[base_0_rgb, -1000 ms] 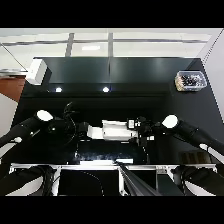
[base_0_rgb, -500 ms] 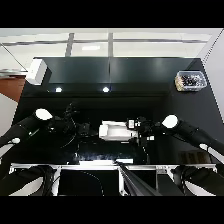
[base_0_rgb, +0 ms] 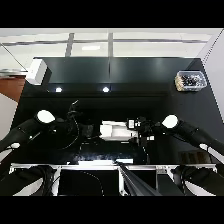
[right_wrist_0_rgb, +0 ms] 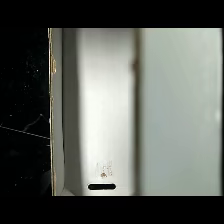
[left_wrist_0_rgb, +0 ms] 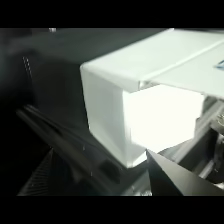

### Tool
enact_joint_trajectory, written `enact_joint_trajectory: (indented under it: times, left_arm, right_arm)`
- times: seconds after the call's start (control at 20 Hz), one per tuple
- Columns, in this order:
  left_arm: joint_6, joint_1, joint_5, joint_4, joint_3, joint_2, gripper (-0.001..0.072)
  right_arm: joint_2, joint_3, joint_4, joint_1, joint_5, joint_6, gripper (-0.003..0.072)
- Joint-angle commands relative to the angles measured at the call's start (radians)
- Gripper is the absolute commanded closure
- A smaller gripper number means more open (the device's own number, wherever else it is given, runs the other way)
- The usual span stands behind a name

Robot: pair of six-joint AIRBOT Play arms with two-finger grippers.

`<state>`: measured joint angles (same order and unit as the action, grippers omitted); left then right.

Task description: Fold the box and place the chain.

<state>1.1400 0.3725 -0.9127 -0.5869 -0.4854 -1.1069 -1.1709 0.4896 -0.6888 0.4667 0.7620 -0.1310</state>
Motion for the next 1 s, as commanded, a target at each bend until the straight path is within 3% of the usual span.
enact_joint_trajectory:
  times: [0.0,0.5,0.85,0.95]
  left_arm:
    - [0.039,0.074,0.133,-0.006,-0.001,0.022,0.0007]
    - [0.213,0.219,0.308,-0.079,-0.003,0.042,0.0012]
    - [0.708,0.386,0.385,-0.592,-0.085,0.04,0.0015]
    - [0.792,0.418,0.383,-0.672,-0.094,0.04,0.0017]
  right_arm:
    - [0.0,0.0,0.0,0.001,0.0,0.0,0.026]
    - [0.0,0.0,0.0,0.001,0.0,0.0,0.026]
    - [0.0,0.0,0.0,0.001,0.0,0.0,0.026]
    - [0.0,0.0,0.0,0.001,0.0,0.0,0.026]
